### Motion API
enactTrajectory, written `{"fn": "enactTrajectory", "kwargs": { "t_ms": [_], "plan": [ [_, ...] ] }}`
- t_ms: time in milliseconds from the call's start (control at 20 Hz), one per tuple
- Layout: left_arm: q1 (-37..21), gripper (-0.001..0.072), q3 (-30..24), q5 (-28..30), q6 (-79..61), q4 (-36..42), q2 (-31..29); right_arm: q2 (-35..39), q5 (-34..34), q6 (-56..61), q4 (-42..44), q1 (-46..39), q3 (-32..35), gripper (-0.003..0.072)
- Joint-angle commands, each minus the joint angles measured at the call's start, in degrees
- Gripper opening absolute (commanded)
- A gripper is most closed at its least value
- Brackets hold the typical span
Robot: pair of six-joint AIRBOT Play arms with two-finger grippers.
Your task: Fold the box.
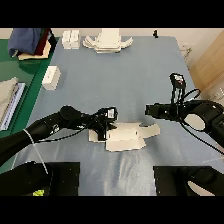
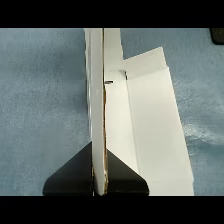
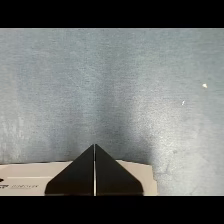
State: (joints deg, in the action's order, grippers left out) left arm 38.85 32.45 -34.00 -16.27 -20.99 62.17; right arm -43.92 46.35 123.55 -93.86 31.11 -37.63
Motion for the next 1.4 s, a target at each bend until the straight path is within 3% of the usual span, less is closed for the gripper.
{"fn": "enactTrajectory", "kwargs": {
  "t_ms": [0,250,1000,1350],
  "plan": [
    [0.0,0.0012,-0.26,-0.13,-0.74,-0.04,-0.04,-0.04,0.02,-0.04,0.2,0.07,-0.02,0.0003],
    [-2.47,0.0013,-0.26,-5.7,-0.79,0.61,-1.14,-0.04,0.07,-0.09,0.2,0.07,-0.02,0.0003],
    [-2.49,0.0013,-2.1,-5.68,-0.98,0.63,-0.26,-0.04,-0.2,-0.11,0.2,0.07,-0.02,0.0003],
    [-2.38,0.0014,-3.23,-8.63,0.83,0.66,-0.26,-0.04,-0.37,-0.68,0.17,0.07,-0.02,0.0003]
  ]
}}
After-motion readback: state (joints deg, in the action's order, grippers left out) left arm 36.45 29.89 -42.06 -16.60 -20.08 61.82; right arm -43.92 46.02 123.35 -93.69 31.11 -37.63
